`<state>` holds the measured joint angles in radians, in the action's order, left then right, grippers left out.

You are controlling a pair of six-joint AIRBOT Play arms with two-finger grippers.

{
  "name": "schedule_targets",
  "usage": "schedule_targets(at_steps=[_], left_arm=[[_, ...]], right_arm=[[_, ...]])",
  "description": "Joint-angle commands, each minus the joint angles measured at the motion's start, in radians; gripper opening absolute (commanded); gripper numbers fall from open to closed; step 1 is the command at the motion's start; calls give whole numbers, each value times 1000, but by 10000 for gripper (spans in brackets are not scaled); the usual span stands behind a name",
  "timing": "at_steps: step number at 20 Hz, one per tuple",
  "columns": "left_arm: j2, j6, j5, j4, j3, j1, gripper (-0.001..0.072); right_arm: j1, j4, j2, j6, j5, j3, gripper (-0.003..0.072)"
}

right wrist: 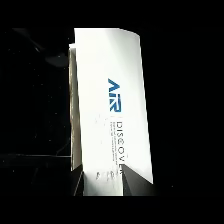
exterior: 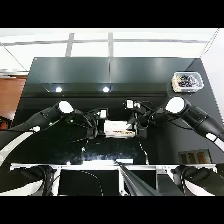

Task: Fold the box and place the chain.

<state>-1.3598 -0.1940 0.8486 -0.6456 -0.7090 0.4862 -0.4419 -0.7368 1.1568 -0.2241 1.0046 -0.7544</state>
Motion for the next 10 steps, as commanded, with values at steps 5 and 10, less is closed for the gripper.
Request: schedule_targets(at_steps=[5, 10], left_arm=[[0, 0, 10, 0, -1, 0, 484], [0, 0, 12, 0, -1, 0, 483]], right_arm=[[-2, 0, -1, -8, 17, 0, 248], [-14, -2, -1, -8, 27, 1, 292]])
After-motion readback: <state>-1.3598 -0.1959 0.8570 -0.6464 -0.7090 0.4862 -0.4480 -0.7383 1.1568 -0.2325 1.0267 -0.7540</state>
